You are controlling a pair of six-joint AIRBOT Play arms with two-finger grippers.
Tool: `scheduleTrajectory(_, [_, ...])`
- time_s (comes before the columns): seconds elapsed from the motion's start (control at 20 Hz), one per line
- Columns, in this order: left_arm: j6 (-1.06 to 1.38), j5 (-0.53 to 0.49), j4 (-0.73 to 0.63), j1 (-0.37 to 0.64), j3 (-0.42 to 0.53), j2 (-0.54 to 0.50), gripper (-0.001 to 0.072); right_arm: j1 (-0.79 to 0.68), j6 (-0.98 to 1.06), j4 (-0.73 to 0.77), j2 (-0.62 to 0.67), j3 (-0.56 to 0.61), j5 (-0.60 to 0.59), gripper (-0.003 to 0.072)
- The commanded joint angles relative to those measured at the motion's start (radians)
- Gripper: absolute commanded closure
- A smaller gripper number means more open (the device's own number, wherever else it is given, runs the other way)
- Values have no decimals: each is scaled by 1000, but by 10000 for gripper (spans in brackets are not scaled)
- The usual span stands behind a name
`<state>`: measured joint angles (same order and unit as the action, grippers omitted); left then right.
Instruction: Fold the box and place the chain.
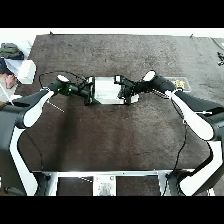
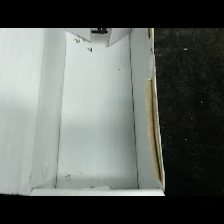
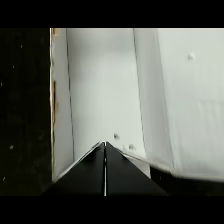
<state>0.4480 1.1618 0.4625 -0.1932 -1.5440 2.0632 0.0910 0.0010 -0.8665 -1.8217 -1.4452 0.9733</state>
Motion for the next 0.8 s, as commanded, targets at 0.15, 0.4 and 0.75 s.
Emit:
scheduleTrajectory(0.15, [2,0,0,0,0,0,298,-69,437,-148,146,0,52,697])
scheduleTrajectory(0.4, [2,0,0,0,0,0,298,-176,801,-148,234,0,115,698])
scheduleTrajectory(0.75, [2,0,0,0,0,0,298,-333,1059,-68,211,155,51,698])
